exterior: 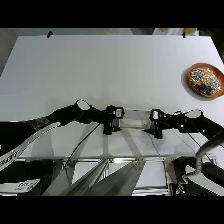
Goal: Fold the box and place the chain.
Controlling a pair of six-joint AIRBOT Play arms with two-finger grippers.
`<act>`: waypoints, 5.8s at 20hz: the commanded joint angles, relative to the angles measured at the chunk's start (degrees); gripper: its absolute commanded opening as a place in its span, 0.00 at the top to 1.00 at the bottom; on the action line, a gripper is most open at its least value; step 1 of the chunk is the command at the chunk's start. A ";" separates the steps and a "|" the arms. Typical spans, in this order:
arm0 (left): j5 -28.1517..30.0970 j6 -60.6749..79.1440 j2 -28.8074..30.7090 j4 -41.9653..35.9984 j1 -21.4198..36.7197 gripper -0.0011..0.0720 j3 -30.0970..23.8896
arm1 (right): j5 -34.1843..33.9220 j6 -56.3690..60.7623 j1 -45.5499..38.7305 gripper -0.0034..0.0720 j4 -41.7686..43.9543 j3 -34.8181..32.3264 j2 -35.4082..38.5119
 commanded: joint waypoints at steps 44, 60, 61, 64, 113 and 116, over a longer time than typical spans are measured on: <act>-0.39 -0.24 0.00 -0.09 -0.04 0.56 0.04 | 2.93 28.22 3.50 0.93 -3.41 -0.02 31.41; -0.39 -0.24 0.00 -0.07 -0.04 0.56 0.04 | -19.10 41.09 10.40 0.93 -6.25 3.96 15.30; -0.39 -0.24 0.00 -0.07 -0.04 0.56 0.04 | -16.92 47.56 10.40 0.93 -13.14 5.35 17.86; -0.39 -0.24 0.00 -0.09 -0.04 0.56 0.04 | -5.66 63.36 10.40 0.93 -32.26 7.87 25.14; -1.11 -0.24 0.00 -0.07 -0.04 0.56 0.04 | 10.43 68.83 -7.67 0.93 -20.72 15.63 21.51; -1.22 -0.24 0.00 -0.07 -0.04 0.56 0.04 | 9.31 91.17 -12.85 0.93 -30.97 19.71 19.56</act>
